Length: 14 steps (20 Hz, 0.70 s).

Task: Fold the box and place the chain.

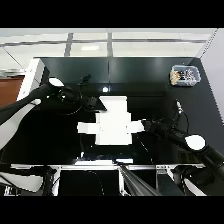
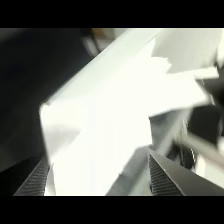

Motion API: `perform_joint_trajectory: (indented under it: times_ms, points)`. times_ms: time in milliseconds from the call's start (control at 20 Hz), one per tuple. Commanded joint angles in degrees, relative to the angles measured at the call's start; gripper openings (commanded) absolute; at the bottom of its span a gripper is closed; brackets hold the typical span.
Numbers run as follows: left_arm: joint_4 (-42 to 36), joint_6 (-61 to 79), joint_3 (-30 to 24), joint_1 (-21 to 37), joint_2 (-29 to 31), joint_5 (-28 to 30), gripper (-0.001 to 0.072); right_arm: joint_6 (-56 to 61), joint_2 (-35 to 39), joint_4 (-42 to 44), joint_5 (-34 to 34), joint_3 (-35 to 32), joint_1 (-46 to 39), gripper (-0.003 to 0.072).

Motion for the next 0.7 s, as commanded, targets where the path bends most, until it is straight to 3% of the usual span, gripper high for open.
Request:
perform_joint_trajectory:
  times_ms: [0, 100, 300, 650]
  points:
    - [-1.09, 5.88, 5.42, -1.6, -6.78, -12.98, 0.0664, -0.04, 0.02, 0.07, 1.46, -0.02, 0.02, 0.0012]
    - [3.76, 7.13, 7.48, -2.4, -8.15, -16.22, 0.0598, -0.02, 0.02, 0.09, 1.51, -0.02, 0.02, 0.0012]
    - [10.64, 10.71, 9.64, -3.32, -8.2, -16.33, 0.0394, -0.04, 0.02, 0.04, 1.44, -0.02, 0.02, 0.0012]
    - [12.5, 12.66, 9.68, -4.17, -8.2, -12.24, 0.0367, -0.04, 0.02, 0.07, 1.42, -0.02, 0.02, 0.0012]
